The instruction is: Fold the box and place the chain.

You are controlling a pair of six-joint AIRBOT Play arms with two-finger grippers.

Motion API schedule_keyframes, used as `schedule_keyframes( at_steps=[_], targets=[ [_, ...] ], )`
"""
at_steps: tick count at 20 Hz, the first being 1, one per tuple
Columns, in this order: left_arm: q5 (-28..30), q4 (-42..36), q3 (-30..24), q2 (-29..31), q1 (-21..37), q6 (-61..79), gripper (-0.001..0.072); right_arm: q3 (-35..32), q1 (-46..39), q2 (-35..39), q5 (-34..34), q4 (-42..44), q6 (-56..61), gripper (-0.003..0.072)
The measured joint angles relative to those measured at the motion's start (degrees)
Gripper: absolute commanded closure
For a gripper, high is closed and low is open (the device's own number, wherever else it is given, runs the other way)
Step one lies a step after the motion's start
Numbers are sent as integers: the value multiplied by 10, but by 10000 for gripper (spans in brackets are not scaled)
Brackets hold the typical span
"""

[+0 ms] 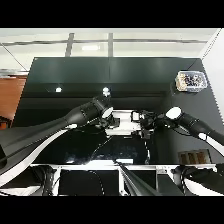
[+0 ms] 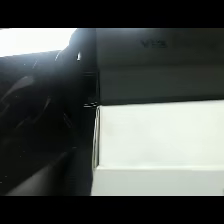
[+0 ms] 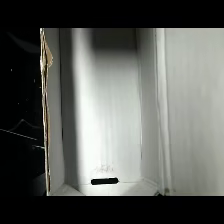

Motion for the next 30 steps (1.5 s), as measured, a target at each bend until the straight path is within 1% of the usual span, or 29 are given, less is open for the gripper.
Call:
schedule_keyframes(
  at_steps=[1,4,5,6,7,8,9,10,11,12,13,14,15,18,19,20,21,24,26,30],
  targets=[
    [4,0,2,0,0,-2,683,0,0,0,0,0,1,219],
    [4,2,4,-1,0,-7,683,0,0,0,2,0,1,219],
    [4,2,5,-1,-1,-7,649,0,0,0,2,0,1,219],
    [4,2,5,-1,-1,-6,467,0,0,0,2,0,0,219],
    [4,1,5,-1,-1,-4,265,0,0,0,2,-1,-1,219],
    [6,0,6,-1,-1,-4,200,0,0,0,2,-1,-1,219],
    [6,0,6,-1,-1,-6,200,0,0,0,2,-1,-1,219],
    [6,0,6,-1,-1,-6,205,0,0,0,2,-1,-1,219],
    [6,0,6,-1,-1,-6,237,0,0,0,2,-1,-1,219],
    [6,1,5,-1,-1,-6,372,0,0,0,2,-1,-1,219],
    [6,2,6,-1,-1,-8,554,0,0,0,2,0,-1,219],
    [7,3,6,-2,-1,-8,637,0,0,0,2,0,-1,218],
    [6,4,5,-2,-1,-12,683,0,0,0,2,0,0,219],
    [8,4,6,-3,-1,-14,684,0,0,0,2,0,1,218],
    [8,4,6,-3,-1,-14,684,0,0,0,2,0,1,205],
    [9,4,6,-3,-1,-14,684,0,0,0,2,0,1,77],
    [12,4,6,-3,-1,-12,684,0,0,1,2,-1,1,-23],
    [14,4,6,-3,-1,-12,683,1,-1,16,-1,-4,16,-27],
    [14,4,6,-3,-1,-13,683,3,-2,38,1,-20,33,-26],
    [18,4,6,-4,-1,-13,683,5,-10,79,12,-93,77,-25]
  ],
)
